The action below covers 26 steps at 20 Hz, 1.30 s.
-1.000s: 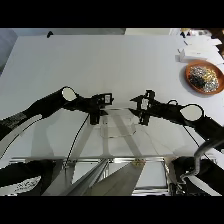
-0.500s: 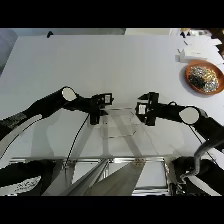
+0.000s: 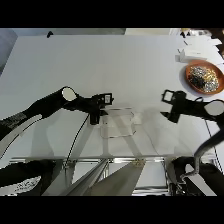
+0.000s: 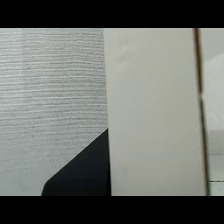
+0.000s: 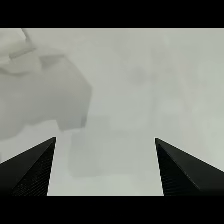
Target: Fold the box and place the chain.
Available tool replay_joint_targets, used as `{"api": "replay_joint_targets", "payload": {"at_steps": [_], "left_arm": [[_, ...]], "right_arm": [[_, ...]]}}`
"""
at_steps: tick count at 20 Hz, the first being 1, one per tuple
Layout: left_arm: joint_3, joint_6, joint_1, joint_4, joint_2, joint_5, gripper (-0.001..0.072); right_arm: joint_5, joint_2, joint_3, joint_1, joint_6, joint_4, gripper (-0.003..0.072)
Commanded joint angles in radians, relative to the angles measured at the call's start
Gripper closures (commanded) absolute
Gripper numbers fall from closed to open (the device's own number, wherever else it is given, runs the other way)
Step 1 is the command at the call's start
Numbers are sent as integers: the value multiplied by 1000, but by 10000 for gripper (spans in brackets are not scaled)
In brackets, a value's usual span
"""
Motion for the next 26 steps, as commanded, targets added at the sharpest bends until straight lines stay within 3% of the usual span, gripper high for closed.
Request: {"api": "replay_joint_targets", "payload": {"at_steps": [1,7,11,26], "left_arm": [[0,0,0,0,0,0,700],[0,0,0,0,1,0,700],[0,0,0,0,0,0,700],[0,0,0,0,0,0,700]], "right_arm": [[132,-2,0,-246,-65,-68,-22],[196,-59,-1,-575,-89,-176,-10],[179,-58,0,-692,-89,-175,-10],[179,-58,0,-709,-90,-175,-10]]}}
